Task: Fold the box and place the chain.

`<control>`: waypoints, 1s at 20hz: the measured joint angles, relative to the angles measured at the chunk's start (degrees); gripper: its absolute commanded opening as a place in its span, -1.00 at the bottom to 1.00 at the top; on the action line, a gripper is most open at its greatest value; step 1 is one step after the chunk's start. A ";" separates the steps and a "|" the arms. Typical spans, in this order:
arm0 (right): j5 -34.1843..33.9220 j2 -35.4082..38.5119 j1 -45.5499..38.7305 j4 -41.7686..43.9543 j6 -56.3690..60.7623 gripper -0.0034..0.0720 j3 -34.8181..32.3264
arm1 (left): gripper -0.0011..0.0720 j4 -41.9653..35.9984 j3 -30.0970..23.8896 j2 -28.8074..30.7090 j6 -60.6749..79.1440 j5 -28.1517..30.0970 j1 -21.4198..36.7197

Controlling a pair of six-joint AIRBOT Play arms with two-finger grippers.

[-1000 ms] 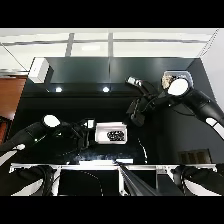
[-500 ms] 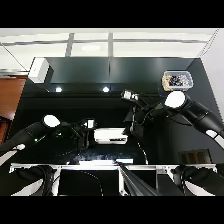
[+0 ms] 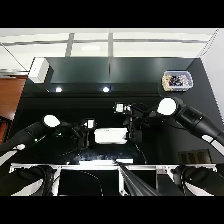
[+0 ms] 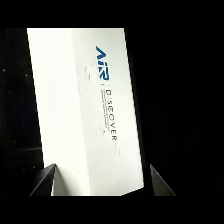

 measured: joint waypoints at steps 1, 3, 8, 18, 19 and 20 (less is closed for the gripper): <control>-0.50 0.00 0.09 -0.24 -0.50 0.66 0.00 | -0.17 0.00 0.00 0.00 -0.02 0.00 0.00; -1.22 0.00 0.22 -0.39 -0.94 0.35 0.00 | -0.17 -0.02 0.00 0.00 -0.04 0.00 0.00; -1.42 0.00 0.33 -0.33 -1.51 0.35 0.00 | -0.17 -0.02 0.00 0.00 -0.04 0.02 0.00; -1.29 -0.04 1.79 2.27 -1.07 -0.11 -0.85 | -0.17 0.00 0.00 0.00 0.07 0.00 0.00; -1.66 -0.07 2.21 2.29 -1.05 -0.11 -0.96 | -0.17 0.02 0.00 0.00 0.09 0.00 0.00; -2.16 -0.09 2.54 2.45 -1.01 -0.11 -1.03 | -0.17 0.02 0.00 0.00 0.09 0.00 0.00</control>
